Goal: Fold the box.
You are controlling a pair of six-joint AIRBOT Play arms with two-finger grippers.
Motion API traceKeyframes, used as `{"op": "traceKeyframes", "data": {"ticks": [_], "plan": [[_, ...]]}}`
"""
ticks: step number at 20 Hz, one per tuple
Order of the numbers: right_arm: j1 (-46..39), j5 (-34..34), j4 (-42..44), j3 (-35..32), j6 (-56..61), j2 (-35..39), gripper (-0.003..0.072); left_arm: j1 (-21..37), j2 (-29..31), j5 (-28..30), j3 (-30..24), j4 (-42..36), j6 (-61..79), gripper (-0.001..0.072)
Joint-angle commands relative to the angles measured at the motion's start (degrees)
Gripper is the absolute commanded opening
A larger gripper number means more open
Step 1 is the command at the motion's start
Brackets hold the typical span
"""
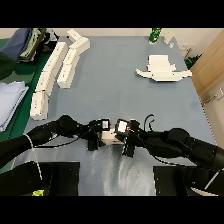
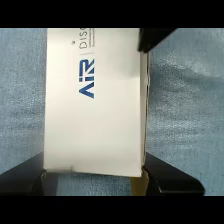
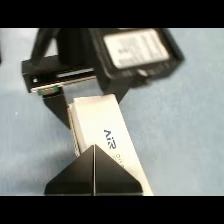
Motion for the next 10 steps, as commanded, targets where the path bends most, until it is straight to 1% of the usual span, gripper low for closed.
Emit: {"op": "traceKeyframes", "data": {"ticks": [1, 4, 10], "plan": [[2.10, 17.79, 2.84, -8.50, 11.30, 2.29, 0.0005, 0.00, 0.02, 0.00, 0.00, 0.00, 0.00, 0.0448], [4.04, 21.51, 2.82, -11.26, 15.04, 1.75, 0.0005, 0.00, 0.02, 0.00, 0.00, 0.00, 0.00, 0.0448], [4.31, 23.10, 2.82, -11.65, 15.98, -3.10, 0.0005, -0.02, 0.02, 0.02, 0.00, 0.00, 0.00, 0.0448]]}}
